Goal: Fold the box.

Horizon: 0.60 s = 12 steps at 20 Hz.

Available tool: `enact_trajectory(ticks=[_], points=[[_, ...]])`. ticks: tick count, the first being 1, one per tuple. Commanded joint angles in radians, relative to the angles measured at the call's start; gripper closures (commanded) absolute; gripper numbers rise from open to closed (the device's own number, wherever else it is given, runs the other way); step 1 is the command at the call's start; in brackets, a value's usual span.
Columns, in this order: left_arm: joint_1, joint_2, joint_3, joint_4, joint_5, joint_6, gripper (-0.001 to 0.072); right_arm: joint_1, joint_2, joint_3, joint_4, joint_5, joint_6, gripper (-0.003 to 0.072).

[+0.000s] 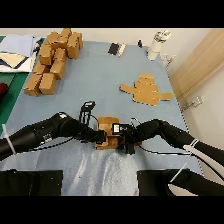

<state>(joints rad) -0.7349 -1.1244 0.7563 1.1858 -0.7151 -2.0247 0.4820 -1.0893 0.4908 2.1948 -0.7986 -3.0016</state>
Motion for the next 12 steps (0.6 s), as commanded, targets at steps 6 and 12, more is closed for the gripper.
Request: enact_trajectory(ticks=[6,12], points=[[-0.182,-0.153,0.192,0.355,-0.246,-0.525,0.0251,0.0,0.0,0.0,0.0,0.0,0.0,0.0215],[-0.225,-0.227,0.275,0.407,-0.344,-0.596,0.0251,0.0,0.0,0.0,0.0,0.0,0.0,0.0214]])
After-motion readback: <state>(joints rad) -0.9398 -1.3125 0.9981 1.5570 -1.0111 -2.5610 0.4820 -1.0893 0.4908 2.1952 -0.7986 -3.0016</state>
